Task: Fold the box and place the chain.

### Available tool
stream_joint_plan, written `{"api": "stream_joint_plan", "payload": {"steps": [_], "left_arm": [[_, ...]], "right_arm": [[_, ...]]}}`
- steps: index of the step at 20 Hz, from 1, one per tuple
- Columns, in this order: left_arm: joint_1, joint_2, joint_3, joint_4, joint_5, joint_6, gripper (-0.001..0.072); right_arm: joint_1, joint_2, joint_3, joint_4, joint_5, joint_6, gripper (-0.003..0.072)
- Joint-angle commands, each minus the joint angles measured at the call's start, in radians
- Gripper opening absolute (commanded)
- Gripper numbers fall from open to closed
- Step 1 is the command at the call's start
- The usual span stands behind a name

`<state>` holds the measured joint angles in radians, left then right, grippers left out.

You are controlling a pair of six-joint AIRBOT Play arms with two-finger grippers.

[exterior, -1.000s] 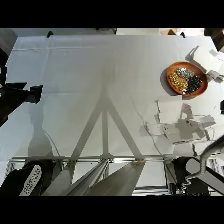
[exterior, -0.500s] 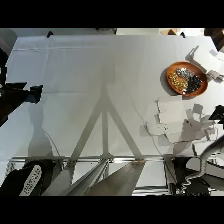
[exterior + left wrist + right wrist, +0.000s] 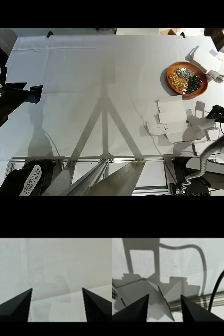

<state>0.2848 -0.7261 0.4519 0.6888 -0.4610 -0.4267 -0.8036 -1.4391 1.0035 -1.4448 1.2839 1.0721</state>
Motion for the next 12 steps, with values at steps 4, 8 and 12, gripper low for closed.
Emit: {"api": "stream_joint_plan", "payload": {"steps": [4,8,12], "left_arm": [[0.0,0.0,0.0,0.0,0.0,0.0,0.0695],[0.0,0.0,0.0,0.0,0.0,0.0,0.0695],[0.0,0.0,0.0,0.0,0.0,0.0,0.0695]], "right_arm": [[0.0,-0.054,0.008,0.06,0.043,-0.004,0.0312],[0.0,-0.054,0.008,0.055,0.073,-0.003,0.0115],[0.0,-0.054,0.008,0.054,0.088,-0.01,0.0014]]}}
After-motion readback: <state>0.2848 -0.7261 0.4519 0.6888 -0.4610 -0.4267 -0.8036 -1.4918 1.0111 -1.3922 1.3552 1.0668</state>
